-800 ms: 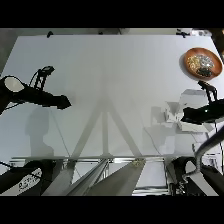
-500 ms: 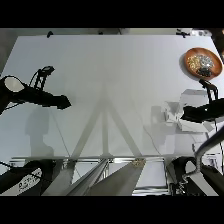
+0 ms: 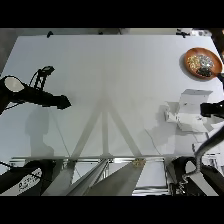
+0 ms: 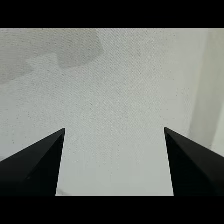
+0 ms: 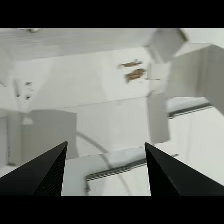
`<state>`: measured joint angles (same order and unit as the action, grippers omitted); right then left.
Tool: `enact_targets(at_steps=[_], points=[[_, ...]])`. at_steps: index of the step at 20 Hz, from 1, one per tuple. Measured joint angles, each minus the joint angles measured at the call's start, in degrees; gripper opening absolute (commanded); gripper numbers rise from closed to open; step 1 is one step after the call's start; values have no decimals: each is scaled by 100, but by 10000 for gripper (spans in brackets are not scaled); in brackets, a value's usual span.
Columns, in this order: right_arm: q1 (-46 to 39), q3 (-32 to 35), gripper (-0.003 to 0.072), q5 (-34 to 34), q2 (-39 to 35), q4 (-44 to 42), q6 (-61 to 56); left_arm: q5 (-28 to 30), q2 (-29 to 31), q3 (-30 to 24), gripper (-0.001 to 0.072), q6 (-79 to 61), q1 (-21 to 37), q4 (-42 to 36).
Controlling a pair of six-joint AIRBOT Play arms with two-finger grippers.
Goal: Fold the box and place the chain.
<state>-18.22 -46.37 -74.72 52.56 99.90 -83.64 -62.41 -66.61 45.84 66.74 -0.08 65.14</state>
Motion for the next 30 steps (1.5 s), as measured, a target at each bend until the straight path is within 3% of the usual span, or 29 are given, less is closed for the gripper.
enact_targets(at_steps=[4,7,11,18,21,23,24,25,30], points=[[-103,-39,546,177,9,1108,-295,0,0,0,696,0,0,0],[-503,-46,546,299,140,1480,-361,0,0,0,696,0,0,0],[-1038,-48,541,570,485,1379,-243,0,0,0,696,0,0,0],[-1252,-48,519,1082,1281,1145,9,0,0,0,696,0,0,0],[-1266,-48,391,1370,1567,1176,7,0,0,0,696,0,0,0],[-1270,-50,257,1521,1762,1178,2,0,0,0,696,0,0,-2],[-1270,-50,179,1572,1862,1176,-2,0,0,0,696,0,0,0],[-1270,-50,32,1596,1937,1169,-4,0,2,0,696,0,0,-2],[-1261,-50,11,1679,2031,916,7,-2,0,0,696,0,0,0]])
